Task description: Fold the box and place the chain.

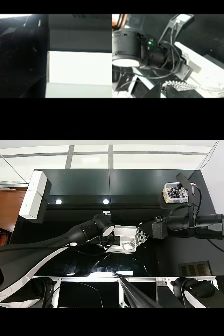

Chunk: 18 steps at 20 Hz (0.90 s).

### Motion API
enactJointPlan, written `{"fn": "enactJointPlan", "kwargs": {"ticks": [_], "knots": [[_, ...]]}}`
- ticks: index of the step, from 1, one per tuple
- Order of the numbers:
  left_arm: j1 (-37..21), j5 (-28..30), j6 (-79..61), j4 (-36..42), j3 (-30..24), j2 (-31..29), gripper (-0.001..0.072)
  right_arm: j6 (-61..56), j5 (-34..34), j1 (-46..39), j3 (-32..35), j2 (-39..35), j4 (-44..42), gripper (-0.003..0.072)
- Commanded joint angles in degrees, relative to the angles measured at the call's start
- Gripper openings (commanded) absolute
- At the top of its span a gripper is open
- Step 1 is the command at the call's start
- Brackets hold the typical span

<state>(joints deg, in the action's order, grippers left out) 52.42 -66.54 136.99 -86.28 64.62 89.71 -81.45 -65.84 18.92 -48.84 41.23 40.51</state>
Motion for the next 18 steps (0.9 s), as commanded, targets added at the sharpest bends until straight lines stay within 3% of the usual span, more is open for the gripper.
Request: {"fn": "enactJointPlan", "kwargs": {"ticks": [1,5,10,12,18], "knots": [[0.0,0.0,0.0,0.0,0.1,0.0,0.0033,-0.4,-2.6,0.1,-0.1,0.0,0.0,0.0014],[0.0,0.0,0.0,0.0,0.1,0.0,0.0033,-0.3,-2.2,0.2,-0.1,0.1,-2.7,0.0014],[0.0,0.0,0.0,0.0,0.1,0.0,0.0033,2.4,4.3,2.4,-0.1,2.3,-9.1,0.0013],[0.0,0.0,0.0,0.0,0.1,0.0,0.0033,4.8,4.5,3.0,0.2,3.8,-6.8,0.0013],[0.0,0.1,0.0,0.0,0.1,0.0,0.0033,4.2,11.8,3.0,13.9,6.2,-2.6,0.0017]]}}
